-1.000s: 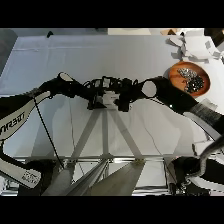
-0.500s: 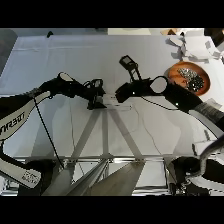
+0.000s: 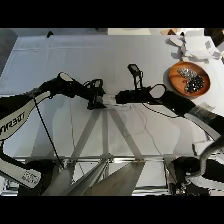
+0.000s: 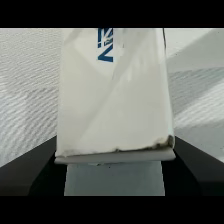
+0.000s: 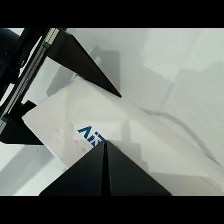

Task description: Fold the box and place the chain.

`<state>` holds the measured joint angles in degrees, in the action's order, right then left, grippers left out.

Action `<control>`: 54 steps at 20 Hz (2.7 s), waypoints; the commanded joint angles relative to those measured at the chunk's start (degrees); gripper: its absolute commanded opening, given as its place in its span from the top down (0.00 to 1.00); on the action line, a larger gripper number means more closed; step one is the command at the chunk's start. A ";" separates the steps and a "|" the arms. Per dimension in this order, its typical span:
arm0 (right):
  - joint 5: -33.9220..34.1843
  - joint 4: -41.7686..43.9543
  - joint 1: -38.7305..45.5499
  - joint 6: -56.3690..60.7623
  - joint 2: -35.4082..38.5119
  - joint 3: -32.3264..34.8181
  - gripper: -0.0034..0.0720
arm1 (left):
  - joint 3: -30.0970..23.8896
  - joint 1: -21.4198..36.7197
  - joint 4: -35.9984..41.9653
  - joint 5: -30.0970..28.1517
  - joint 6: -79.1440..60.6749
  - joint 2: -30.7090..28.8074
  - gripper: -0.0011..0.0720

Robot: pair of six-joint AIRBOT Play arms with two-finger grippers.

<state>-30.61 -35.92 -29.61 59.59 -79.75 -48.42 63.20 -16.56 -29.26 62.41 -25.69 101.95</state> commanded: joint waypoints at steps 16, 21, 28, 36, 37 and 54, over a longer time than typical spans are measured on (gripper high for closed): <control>10.23 -3.04 -1.66 -16.79 7.32 3.06 0.54 | 0.00 0.02 0.07 -0.04 0.17 0.00 0.69; 6.05 -13.07 -1.20 -18.16 10.23 3.06 0.38 | 0.00 0.02 0.07 -0.07 0.17 0.00 0.69; -9.60 -9.94 4.94 -39.80 10.21 3.06 0.37 | 0.00 0.02 0.07 -0.07 0.17 0.00 0.69; -8.85 -7.34 4.70 -52.63 8.61 3.04 0.37 | 0.00 0.02 0.07 -0.04 0.17 0.00 0.69; -8.83 -7.37 4.68 -52.65 7.63 2.95 0.37 | 0.00 0.02 0.07 -0.07 0.17 0.00 0.69; -7.02 -7.91 4.31 -52.59 5.49 1.42 0.57 | 0.00 0.02 0.07 -0.07 0.17 0.00 0.69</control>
<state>-35.24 -43.75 -25.06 7.03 -74.22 -46.96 63.20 -16.53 -29.15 62.30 -25.50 101.97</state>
